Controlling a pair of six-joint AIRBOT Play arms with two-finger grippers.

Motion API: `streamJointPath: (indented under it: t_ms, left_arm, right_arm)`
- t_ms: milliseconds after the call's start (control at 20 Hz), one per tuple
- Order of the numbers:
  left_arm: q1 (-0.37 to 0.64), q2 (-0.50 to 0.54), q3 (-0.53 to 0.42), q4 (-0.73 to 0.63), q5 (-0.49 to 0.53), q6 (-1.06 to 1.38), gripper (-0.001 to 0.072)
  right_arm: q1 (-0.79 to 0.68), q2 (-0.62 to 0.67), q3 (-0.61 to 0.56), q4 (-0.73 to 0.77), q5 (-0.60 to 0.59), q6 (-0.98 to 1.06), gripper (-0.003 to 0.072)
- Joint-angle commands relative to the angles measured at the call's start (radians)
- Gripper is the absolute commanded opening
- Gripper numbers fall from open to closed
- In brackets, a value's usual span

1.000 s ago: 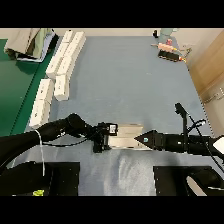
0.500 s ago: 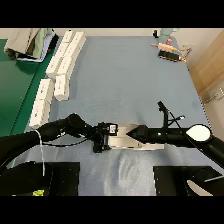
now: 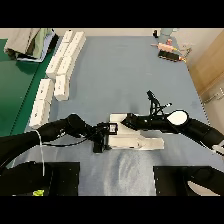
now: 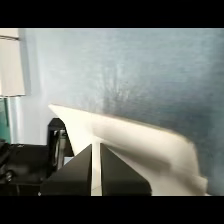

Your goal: Fold the box.

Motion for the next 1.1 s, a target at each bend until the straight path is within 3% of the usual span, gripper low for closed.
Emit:
streamJointPath:
  t_ms: [0, 750, 1050]
  left_arm:
    - [0.001, 0.000, 0.001, -0.001, 0.028, -0.026, 0.0511]
    - [0.000, 0.000, 0.001, -0.001, 0.037, -0.032, 0.0511]
    - [0.000, 0.000, 0.001, 0.000, 0.037, -0.032, 0.0511]
  right_arm:
    - [0.003, -0.067, 0.010, -0.055, 0.000, 0.016, 0.0075]
    - [0.046, -0.090, 0.011, -0.147, -0.032, -0.013, 0.0075]
    - [0.045, 0.118, 0.033, -0.271, -0.010, -0.037, 0.0076]
